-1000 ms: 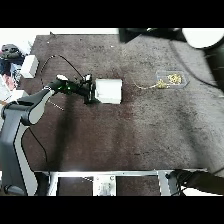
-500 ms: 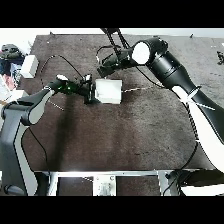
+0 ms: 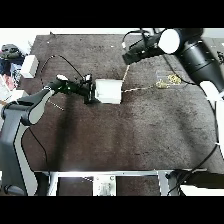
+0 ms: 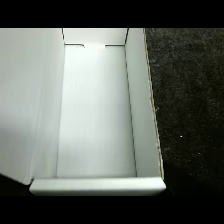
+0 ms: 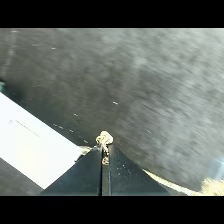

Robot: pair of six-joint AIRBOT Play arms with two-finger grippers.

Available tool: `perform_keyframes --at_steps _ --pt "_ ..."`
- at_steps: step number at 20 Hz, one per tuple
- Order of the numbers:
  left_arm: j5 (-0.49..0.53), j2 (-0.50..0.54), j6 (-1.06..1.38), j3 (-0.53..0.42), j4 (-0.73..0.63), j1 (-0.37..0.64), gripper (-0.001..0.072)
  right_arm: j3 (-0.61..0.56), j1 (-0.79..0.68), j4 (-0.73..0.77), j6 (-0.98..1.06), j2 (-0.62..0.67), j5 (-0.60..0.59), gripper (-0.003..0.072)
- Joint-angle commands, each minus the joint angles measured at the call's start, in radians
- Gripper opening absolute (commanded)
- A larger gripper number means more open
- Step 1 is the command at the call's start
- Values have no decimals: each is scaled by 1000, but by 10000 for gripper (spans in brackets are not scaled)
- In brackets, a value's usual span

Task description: Fold the box and place the chain.

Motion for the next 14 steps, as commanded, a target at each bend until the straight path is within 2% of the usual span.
perform_keyframes --at_steps 1,4,8,12,14 --pt "1 0 0 1 0 0 354 0 -34 2 6 52 44 12" --pt "1 0 0 1 0 0 354 0 -12 60 0 56 36 12" --pt "1 0 0 1 0 0 354 -2 53 261 -60 21 -12 12" --pt "1 0 0 1 0 0 354 -7 126 282 -80 -59 -11 12" --pt "0 0 0 1 0 0 354 -46 135 285 -97 -99 -26 13"
